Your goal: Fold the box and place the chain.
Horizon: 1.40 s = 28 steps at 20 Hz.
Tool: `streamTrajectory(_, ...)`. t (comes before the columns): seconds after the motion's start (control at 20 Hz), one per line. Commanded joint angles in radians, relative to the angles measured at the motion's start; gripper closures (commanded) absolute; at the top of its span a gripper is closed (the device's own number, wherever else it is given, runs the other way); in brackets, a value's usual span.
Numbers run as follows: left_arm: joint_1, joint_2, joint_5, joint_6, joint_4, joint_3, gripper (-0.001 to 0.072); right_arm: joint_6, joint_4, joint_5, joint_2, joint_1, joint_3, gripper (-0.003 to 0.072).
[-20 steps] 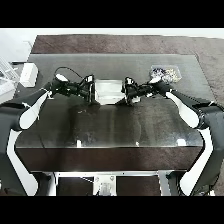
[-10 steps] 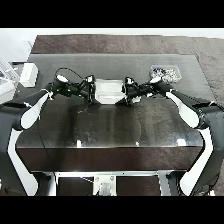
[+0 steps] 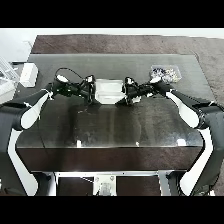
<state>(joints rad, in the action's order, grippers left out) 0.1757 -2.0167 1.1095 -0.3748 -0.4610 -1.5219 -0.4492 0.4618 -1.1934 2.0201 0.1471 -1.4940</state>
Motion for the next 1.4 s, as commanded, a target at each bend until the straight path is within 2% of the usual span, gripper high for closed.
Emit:
streamTrajectory(0.0,0.001,0.0,-0.002,0.0,-0.002,0.0,0.0177,0.0,0.0,-0.001,0.0,0.001,0.0,0.0191)
streamTrajectory(0.45,0.0,0.0,-0.002,0.0,-0.002,0.0,0.0177,0.0,0.0,-0.005,0.0,0.001,0.002,0.0191)
streamTrajectory(0.5,0.0,0.0,-0.002,0.0,-0.002,0.0,0.0177,0.0,-0.008,-0.004,0.0,0.001,0.002,0.0129)
streamTrajectory(0.55,0.0,0.0,-0.002,0.0,-0.002,0.0,0.0177,0.0,-0.007,-0.004,-0.002,0.0,0.0,-0.001)
streamTrajectory(0.6,0.0,0.0,-0.002,0.0,-0.002,0.0,0.0177,0.0,-0.004,-0.011,-0.005,0.0,0.0,-0.0034)
streamTrajectory(0.85,0.001,0.0,-0.001,0.0,-0.002,0.0,0.0177,-0.041,0.003,-0.013,-0.035,-0.023,0.0,-0.0034)
streamTrajectory(1.05,0.0,0.0,-0.001,0.0,-0.002,0.0,0.0177,-0.012,0.071,-0.022,-0.083,-0.078,0.0,-0.0034)
streamTrajectory(1.25,0.001,0.0,-0.001,0.0,-0.002,0.0,0.0177,0.08,0.079,-0.129,-0.161,-0.144,0.0,-0.0033)
streamTrajectory(1.3,0.0,0.0,-0.001,0.0,-0.002,0.0,0.0177,0.105,0.098,-0.146,-0.184,-0.151,0.0,0.0019)
streamTrajectory(1.35,0.001,0.0,-0.001,0.0,-0.002,0.0,0.0177,0.106,0.126,-0.156,-0.206,-0.153,0.0,0.0167)
